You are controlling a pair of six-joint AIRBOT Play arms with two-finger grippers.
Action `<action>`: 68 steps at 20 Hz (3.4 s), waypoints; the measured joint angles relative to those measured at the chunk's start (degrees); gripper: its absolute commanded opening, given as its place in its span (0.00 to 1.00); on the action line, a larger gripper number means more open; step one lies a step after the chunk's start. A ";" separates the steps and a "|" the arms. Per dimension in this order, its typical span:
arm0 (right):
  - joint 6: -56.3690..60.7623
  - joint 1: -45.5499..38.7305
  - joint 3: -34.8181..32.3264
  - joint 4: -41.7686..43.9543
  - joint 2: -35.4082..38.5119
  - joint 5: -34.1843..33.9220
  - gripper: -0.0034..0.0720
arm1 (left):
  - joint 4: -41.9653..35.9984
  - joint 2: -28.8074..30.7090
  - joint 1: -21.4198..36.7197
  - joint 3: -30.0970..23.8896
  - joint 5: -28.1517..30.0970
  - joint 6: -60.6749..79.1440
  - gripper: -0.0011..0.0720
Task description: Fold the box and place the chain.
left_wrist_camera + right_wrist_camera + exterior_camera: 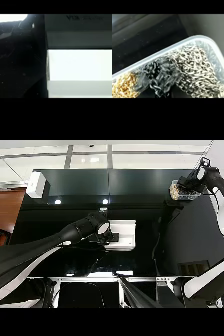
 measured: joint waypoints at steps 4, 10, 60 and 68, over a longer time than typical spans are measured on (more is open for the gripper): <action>-2.01 -0.13 2.62 1.18 1.99 3.65 0.06 | 0.00 0.00 0.00 0.00 0.00 0.00 0.05; -7.63 -0.15 5.53 1.64 11.30 9.68 0.06 | 0.00 0.00 0.00 0.00 0.00 0.00 0.05; -32.50 29.64 -13.20 49.62 50.80 38.53 0.06 | 0.00 0.00 0.00 0.00 0.00 0.00 0.05; -30.10 28.26 -5.35 54.14 51.36 39.47 0.06 | 0.00 0.00 0.00 0.00 0.00 0.00 0.05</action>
